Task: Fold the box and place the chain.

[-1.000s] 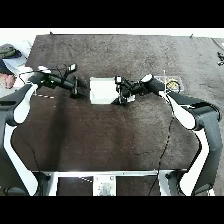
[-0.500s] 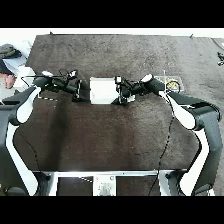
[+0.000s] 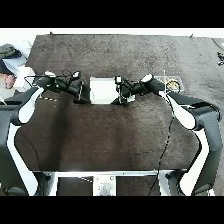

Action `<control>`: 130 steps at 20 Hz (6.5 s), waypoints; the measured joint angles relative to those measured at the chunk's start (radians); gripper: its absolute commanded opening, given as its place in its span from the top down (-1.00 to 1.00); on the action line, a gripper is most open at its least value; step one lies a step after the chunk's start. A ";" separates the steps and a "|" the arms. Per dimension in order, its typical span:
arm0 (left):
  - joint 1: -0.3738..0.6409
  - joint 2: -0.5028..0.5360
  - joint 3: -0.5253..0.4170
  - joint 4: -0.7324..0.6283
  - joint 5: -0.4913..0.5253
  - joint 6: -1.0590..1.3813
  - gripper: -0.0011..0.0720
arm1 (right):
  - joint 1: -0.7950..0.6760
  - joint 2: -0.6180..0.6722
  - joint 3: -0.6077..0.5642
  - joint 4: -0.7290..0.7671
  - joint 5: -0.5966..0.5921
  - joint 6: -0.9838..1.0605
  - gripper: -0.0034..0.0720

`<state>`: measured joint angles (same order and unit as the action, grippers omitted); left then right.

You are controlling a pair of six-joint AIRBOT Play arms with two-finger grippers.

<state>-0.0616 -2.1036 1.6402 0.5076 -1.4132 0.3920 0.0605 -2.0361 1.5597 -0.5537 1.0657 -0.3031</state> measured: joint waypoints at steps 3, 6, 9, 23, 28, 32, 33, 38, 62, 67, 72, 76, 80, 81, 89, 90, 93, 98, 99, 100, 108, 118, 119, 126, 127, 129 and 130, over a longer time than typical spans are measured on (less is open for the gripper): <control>-0.010 0.000 0.000 0.010 0.025 -0.029 -1.00 | 0.000 0.000 0.000 0.000 0.000 0.000 0.33; -0.020 0.000 0.000 0.010 0.047 -0.042 -1.00 | 0.000 0.000 0.000 0.000 0.000 0.000 0.33; -0.040 0.000 0.000 0.011 0.074 -0.025 -1.00 | 0.000 0.000 0.000 0.000 0.000 0.002 0.33; -0.063 -0.021 0.000 0.020 0.140 0.008 -1.00 | 0.000 0.000 0.000 0.000 -0.002 0.000 0.33; -0.063 -0.025 0.000 0.000 0.130 0.028 -1.00 | 0.000 0.000 0.000 0.000 -0.001 0.000 0.33; -0.063 -0.026 0.000 -0.010 0.121 0.045 -0.99 | 0.000 0.000 0.000 0.000 -0.001 0.000 0.33; -0.063 -0.026 0.000 -0.011 0.121 0.047 -0.96 | 0.000 0.000 0.000 0.000 -0.001 0.000 0.33; -0.063 -0.026 0.000 -0.014 0.114 0.048 -0.46 | -0.001 0.000 0.000 0.000 -0.001 0.000 0.33; -0.063 -0.026 0.000 -0.018 0.070 0.034 0.31 | 0.000 0.000 0.000 0.000 0.001 0.000 0.33; -0.063 -0.026 0.000 -0.018 0.070 0.034 0.31 | 0.000 0.000 0.000 0.000 0.000 0.000 0.33; -0.063 -0.026 0.000 -0.018 0.069 0.034 0.31 | 0.000 0.000 0.000 0.000 0.000 0.000 0.33; -0.063 -0.026 0.000 -0.019 0.065 0.034 0.31 | 0.000 0.000 0.000 0.000 0.002 0.000 0.33; -0.066 -0.025 0.000 -0.014 0.055 0.035 0.31 | 0.002 0.002 -0.001 -0.010 0.007 -0.004 -0.67; -0.066 -0.025 0.000 -0.012 0.054 0.035 0.31 | 0.002 0.006 0.000 -0.011 0.006 -0.002 -0.67; -0.067 -0.035 0.000 0.009 0.061 0.035 0.31 | 0.001 0.085 0.000 -0.100 0.005 0.007 -0.67; -0.067 -0.036 0.000 0.010 0.061 0.035 0.31 | 0.001 0.092 0.000 -0.118 0.006 0.007 -0.67; -0.067 -0.039 0.000 0.013 0.063 0.036 0.31 | -0.005 0.114 0.000 -0.166 0.022 0.019 -0.67; -0.067 -0.040 0.000 0.026 0.078 0.037 0.31 | -0.036 0.176 0.000 -0.193 0.042 0.064 -0.67; -0.067 -0.040 0.000 0.026 0.081 0.035 0.31 | -0.042 0.188 0.000 -0.194 0.047 0.071 -0.67; -0.067 -0.040 0.000 0.026 0.085 0.034 0.31 | -0.045 0.199 0.000 -0.193 0.053 0.078 -0.66; -0.068 -0.043 0.000 0.027 0.125 -0.007 0.31 | -0.054 0.226 -0.007 -0.096 0.127 0.140 0.80; -0.068 -0.045 0.001 0.028 0.138 -0.016 0.31 | -0.037 0.173 -0.008 0.094 0.039 0.161 0.95; -0.068 -0.045 0.000 0.028 0.138 -0.016 0.31 | -0.036 0.166 -0.008 0.108 0.020 0.162 0.95; -0.068 -0.046 0.000 0.030 0.140 -0.018 0.31 | -0.031 0.116 -0.008 0.158 -0.119 0.162 0.95; -0.068 -0.046 0.000 0.031 0.140 -0.018 0.31 | -0.031 0.105 -0.008 0.158 -0.137 0.163 0.95; -0.068 -0.046 0.000 0.031 0.140 -0.018 0.31 | -0.031 0.087 -0.008 0.161 -0.170 0.162 0.95; -0.068 -0.046 0.000 0.031 0.140 -0.018 0.31 | -0.031 0.079 -0.008 0.162 -0.181 0.162 0.95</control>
<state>-0.1291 -2.1498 1.6405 0.5381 -1.2728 0.3740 0.0292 -1.9575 1.5520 -0.3920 0.8845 -0.1410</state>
